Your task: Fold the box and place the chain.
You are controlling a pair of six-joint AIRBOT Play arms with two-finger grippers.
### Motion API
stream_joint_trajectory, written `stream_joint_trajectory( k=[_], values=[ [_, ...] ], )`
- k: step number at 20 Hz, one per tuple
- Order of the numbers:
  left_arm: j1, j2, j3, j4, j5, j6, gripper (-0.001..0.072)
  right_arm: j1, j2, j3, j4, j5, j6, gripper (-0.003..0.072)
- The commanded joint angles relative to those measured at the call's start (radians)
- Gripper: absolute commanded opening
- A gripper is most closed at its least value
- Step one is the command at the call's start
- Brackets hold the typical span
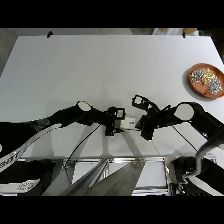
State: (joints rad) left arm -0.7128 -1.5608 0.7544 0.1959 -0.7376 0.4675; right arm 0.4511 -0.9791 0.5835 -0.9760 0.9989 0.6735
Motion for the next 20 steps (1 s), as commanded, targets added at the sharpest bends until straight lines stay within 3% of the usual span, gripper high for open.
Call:
stream_joint_trajectory(
  k=[1,20],
  values=[
    [0.0,0.0,0.001,0.0,0.0,-0.001,0.0233,0.003,-0.027,-0.005,-0.013,0.004,0.003,0.0018],
    [0.0,0.0,0.001,0.0,0.0,-0.001,0.0233,0.003,-0.016,-0.014,-0.041,-0.035,0.011,0.0019]
  ],
)
